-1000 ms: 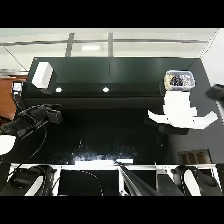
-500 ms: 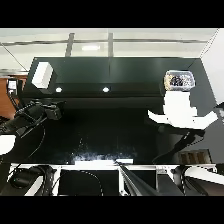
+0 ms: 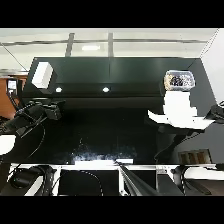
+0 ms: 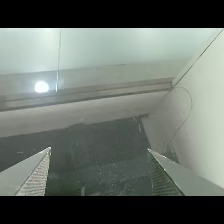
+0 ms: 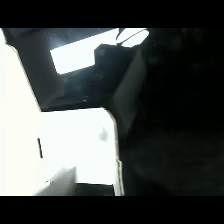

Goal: Fold the box and place the chain.

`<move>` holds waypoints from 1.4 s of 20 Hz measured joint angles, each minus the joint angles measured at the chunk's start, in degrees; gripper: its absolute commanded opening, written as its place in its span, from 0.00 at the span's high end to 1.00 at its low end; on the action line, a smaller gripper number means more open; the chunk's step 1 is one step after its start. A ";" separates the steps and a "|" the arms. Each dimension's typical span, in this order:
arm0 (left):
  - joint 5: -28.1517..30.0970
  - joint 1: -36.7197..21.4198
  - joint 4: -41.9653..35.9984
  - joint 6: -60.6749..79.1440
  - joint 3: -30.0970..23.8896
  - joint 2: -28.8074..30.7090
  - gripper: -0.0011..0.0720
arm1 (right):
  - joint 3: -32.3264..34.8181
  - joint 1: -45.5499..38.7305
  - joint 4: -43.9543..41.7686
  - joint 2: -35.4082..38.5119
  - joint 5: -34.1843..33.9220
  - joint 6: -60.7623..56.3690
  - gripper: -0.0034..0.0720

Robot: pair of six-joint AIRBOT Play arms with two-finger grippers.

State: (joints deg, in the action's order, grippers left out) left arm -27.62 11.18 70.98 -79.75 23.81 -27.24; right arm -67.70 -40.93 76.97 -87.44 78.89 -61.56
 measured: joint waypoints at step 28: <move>-4.02 8.33 -9.31 -0.24 -0.04 -7.28 0.03 | 33.62 20.83 -46.18 26.25 -4.31 17.44 0.94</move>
State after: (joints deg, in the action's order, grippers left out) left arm -31.64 19.51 61.67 -79.99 23.77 -34.52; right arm -34.09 -20.10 30.79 -61.19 74.59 -44.12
